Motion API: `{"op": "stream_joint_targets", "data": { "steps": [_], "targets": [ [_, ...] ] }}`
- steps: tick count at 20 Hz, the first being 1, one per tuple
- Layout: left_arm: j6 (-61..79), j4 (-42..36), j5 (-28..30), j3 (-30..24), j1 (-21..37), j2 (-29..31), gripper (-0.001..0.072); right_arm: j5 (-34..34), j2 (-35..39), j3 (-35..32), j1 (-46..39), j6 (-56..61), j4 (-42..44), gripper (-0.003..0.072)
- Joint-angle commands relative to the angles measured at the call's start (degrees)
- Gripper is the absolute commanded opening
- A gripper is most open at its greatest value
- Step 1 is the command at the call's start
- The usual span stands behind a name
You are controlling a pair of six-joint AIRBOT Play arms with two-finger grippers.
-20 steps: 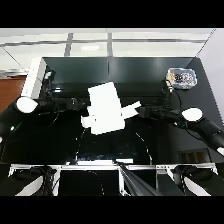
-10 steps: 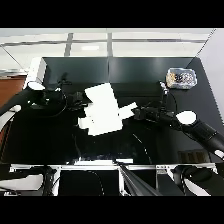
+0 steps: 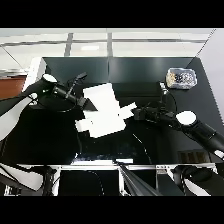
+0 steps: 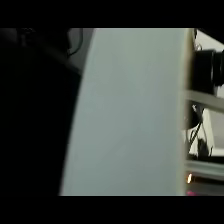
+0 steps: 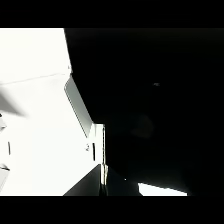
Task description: Fold the box and place the chain.
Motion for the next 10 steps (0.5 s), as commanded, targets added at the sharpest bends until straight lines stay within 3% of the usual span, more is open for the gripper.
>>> {"op": "stream_joint_targets", "data": {
  "steps": [1,2,3,5,6,7,8,10],
  "targets": [
    [4.9,2.5,-2.7,2.5,-0.2,-1.3,0.0223,0.1,0.0,0.0,0.0,0.0,0.0,0.0016],
    [5.5,3.3,-2.5,2.8,-0.2,-1.3,0.0215,0.1,0.0,0.0,0.0,0.0,0.0,0.0016],
    [6.1,4.0,-2.3,3.1,-0.3,-1.3,0.0125,0.1,0.0,0.0,0.0,0.0,-0.3,0.0016],
    [6.6,4.1,-1.1,3.4,-0.2,-1.3,0.0026,-0.5,0.0,0.0,-0.1,0.0,-3.2,0.002],
    [6.6,3.9,-0.7,3.4,-0.2,-1.2,0.0026,-0.5,0.1,0.0,-0.8,0.0,-5.0,0.0244],
    [6.4,3.8,-0.8,3.4,-0.2,-1.1,0.0025,0.5,0.2,0.3,-2.3,0.0,-5.7,0.066],
    [5.6,3.8,-0.9,3.4,-0.2,-0.9,0.0024,3.9,0.5,1.5,-4.8,0.0,-7.5,0.0712],
    [3.0,3.9,-0.9,3.4,-0.3,0.5,0.0022,15.2,1.7,5.6,-10.9,0.0,-14.1,0.0711]
  ]
}}
